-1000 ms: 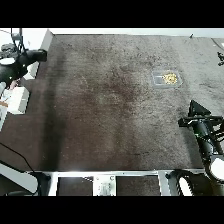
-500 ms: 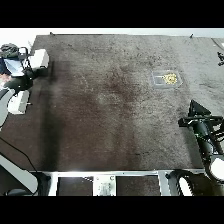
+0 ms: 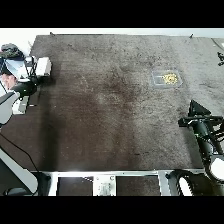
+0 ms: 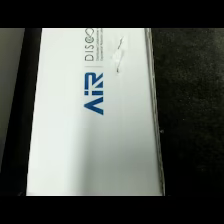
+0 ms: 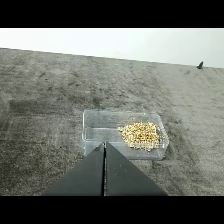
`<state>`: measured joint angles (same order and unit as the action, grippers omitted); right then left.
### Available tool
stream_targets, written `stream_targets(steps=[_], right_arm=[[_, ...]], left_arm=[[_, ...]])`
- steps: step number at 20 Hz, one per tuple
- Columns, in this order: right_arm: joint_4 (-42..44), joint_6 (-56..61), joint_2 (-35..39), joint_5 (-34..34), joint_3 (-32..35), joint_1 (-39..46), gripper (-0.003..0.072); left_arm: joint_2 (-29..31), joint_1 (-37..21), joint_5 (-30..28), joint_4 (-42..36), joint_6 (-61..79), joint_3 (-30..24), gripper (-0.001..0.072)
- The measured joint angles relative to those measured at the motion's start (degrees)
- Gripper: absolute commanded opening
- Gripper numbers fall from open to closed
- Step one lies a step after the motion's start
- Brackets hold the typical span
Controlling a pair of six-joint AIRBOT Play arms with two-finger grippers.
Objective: Fold the box and place the chain.
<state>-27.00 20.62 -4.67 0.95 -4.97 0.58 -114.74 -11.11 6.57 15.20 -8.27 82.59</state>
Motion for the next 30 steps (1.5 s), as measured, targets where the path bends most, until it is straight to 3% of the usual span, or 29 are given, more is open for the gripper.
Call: stream_targets(steps=[5, 6, 7, 8, 17, 25, 26, 27, 28, 29, 30], right_arm=[[0.0, 0.02, 0.07, 0.0, 0.0, 0.0, 0.0011], [0.0, 0.02, 0.07, -0.02, 0.0, 0.0, 0.0011], [0.02, 0.02, 0.07, -0.02, 0.0, 0.0, 0.0011], [0.0, 0.02, 0.07, -0.02, 0.0, 0.0, 0.0011], [0.02, 0.02, 0.07, -0.04, 0.0, 0.0, 0.0011], [0.04, 0.02, 0.07, 1.55, 0.0, 0.0, 0.0011], [0.04, 0.02, 0.07, 1.77, 0.0, 0.0, 0.0011], [0.04, 0.02, 0.07, 2.03, 0.0, 0.0, 0.0011], [0.04, 0.02, 0.07, 2.14, 0.0, 0.0, 0.0011], [0.04, 0.02, 0.07, 2.27, 0.0, 0.0, 0.0011], [0.04, 0.02, 0.07, 2.32, 0.0, 0.0, 0.0011]], left_arm=[[-0.66, 0.0, -1.11, -0.24, 2.03, 0.83, 0.0019], [-0.74, 0.0, -1.22, -0.31, 2.21, 1.03, 0.0304], [-0.79, -0.02, -1.27, -0.39, 2.25, 1.16, 0.0654], [-0.81, -0.02, -1.33, -0.35, 2.34, 1.25, 0.0706], [1.86, -0.04, 0.92, -1.95, -0.02, 1.51, 0.072], [12.28, -0.04, 2.36, -2.14, -1.9, 1.53, 0.072], [14.1, -0.04, 2.6, -2.12, -2.08, 1.53, 0.0716], [15.87, -0.04, 3.17, -2.08, -2.12, 1.51, 0.0589], [17.99, -0.04, 4.26, -2.1, -2.29, 1.51, 0.0257], [20.09, -0.04, 6.01, -2.08, -2.36, 1.53, 0.0016], [21.9, -0.04, 8.28, -1.95, -2.69, 1.51, 0.0009]])
